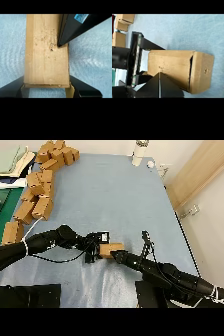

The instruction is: Fold the box.

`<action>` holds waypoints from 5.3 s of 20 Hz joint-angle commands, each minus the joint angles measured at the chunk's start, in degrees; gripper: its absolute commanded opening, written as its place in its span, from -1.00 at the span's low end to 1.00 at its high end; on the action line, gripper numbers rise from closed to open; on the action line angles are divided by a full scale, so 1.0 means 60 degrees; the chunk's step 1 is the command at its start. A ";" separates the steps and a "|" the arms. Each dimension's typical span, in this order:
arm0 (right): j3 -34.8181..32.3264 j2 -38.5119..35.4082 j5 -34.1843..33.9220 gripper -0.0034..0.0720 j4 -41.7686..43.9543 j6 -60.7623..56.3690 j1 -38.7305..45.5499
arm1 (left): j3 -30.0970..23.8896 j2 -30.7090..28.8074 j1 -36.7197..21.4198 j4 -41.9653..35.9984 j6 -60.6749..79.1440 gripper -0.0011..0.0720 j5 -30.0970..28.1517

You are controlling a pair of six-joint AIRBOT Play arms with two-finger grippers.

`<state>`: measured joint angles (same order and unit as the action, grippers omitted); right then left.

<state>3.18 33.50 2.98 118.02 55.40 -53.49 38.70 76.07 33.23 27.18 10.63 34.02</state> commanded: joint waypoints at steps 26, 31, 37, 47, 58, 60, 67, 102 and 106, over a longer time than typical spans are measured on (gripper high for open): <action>0.0109 0.0004 -0.0616 -0.90 -0.0386 -0.0015 -0.0033 | -0.0004 0.0000 0.0000 -0.0004 0.0004 0.26 0.0000; 0.0204 -0.0084 -0.0499 -0.89 -0.0568 0.0157 -0.0033 | 0.0000 0.0000 0.0000 -0.0004 0.0004 0.26 0.0000; 0.1708 -0.1326 -0.3865 -0.90 -0.3934 0.0164 0.1111 | 0.0000 0.0000 0.0000 -0.0004 0.0004 0.26 0.0000; 0.5716 0.1916 -0.9406 -0.89 -0.5413 0.0892 0.6634 | 0.0000 0.0000 0.0000 -0.0004 0.0004 0.26 0.0000; 0.6936 0.5016 -1.0094 -0.90 -0.3840 0.1038 0.6874 | 0.0047 -0.0160 -0.0047 0.0018 -0.1107 0.26 -0.0142; 0.6936 0.5016 -1.0102 -0.90 -0.3887 0.1038 0.6874 | 0.0047 -0.0594 -0.0317 0.0058 -0.2299 0.26 -0.0550; 0.6936 0.5016 -1.0098 -0.90 -0.4357 0.1118 0.6878 | 0.0047 -0.2714 -0.3355 0.5803 -0.9661 0.26 0.0317; 0.6936 0.5016 -0.9479 -0.90 -0.4342 0.1953 0.6874 | 0.0576 -0.2459 -0.8695 0.8349 -1.3285 0.93 0.4215; 0.6936 0.5016 -0.9836 -0.89 -0.4007 0.2215 0.6874 | 0.2146 -0.2463 -0.8692 0.8619 -1.3504 0.94 0.6750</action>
<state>44.73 63.55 -54.48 92.44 67.51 -12.27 46.17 61.30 -18.92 77.56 -69.43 63.37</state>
